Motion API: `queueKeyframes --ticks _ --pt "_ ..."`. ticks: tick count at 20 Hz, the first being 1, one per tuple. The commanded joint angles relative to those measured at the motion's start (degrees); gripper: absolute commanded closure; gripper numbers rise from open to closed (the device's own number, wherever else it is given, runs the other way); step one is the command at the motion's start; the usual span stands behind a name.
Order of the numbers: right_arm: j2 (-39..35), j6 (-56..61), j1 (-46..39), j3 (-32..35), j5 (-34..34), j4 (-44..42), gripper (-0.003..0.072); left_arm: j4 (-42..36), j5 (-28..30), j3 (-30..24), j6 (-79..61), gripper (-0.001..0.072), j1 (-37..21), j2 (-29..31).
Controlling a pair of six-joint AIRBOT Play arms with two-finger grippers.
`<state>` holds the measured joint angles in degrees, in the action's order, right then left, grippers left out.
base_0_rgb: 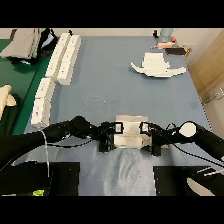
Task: Fold the box.
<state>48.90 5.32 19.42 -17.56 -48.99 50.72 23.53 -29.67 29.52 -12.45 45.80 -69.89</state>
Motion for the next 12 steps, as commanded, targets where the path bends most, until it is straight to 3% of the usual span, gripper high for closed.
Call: queueKeyframes --ticks 1,3,4,5,12 --pt "0.0 0.0 0.1 0.0 0.0 0.0 0.0147 -0.3 0.9 0.1 0.0 0.0016 0.9 -0.1" --pt "0.0 0.0 0.1 0.0 0.0 0.0 0.0146 -0.3 1.9 0.1 0.2 0.0035 1.7 -0.1" --pt "0.0 0.0 0.1 0.0 0.0 0.0 0.0147 -0.3 2.1 0.1 0.3 0.0199 1.7 -0.1" --pt "0.0 0.0 0.1 0.0 0.0 0.0 0.0147 -0.3 2.1 0.1 0.3 0.025 1.7 -0.1" --pt "0.0 0.0 0.1 0.0 0.0 0.0 0.0147 -0.2 2.3 0.1 0.3 0.0249 1.7 -0.1"
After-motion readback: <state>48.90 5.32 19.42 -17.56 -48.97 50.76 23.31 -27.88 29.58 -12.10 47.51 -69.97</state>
